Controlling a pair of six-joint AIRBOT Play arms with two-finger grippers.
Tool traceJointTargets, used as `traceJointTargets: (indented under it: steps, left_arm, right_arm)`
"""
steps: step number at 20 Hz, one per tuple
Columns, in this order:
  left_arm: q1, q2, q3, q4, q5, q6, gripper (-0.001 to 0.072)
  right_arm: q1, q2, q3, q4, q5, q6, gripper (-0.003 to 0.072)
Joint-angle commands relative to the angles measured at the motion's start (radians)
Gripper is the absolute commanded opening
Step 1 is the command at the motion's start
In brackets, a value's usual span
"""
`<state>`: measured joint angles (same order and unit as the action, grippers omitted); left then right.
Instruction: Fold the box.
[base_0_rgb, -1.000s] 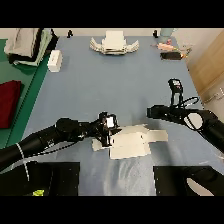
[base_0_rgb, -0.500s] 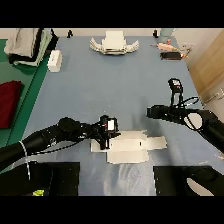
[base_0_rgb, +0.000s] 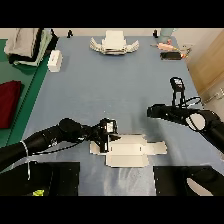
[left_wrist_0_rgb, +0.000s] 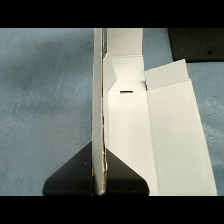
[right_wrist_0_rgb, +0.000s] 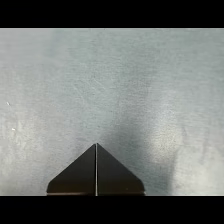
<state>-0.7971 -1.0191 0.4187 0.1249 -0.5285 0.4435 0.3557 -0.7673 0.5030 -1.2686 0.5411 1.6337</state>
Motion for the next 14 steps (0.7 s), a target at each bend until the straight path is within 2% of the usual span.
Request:
traceJointTargets:
  steps: [1,8,11,14]
  left_arm:
    - [-0.001,0.002,-0.008,0.011,-0.025,-0.018,0.0016]
    - [-0.001,0.003,-0.008,0.01,-0.063,-0.087,0.0016]
    - [-0.001,0.003,-0.008,0.01,-0.066,-0.104,0.0016]
    - [-0.001,0.003,-0.008,0.01,-0.066,-0.103,0.0017]
  right_arm:
    - [0.0,0.02,0.0,0.001,0.001,0.0,0.0003]
    - [0.0,0.022,0.0,0.001,0.008,0.0,0.0003]
    - [0.0,0.022,0.001,0.001,0.072,0.0,0.0003]
    - [0.0,0.035,0.002,0.037,0.193,0.001,0.0003]
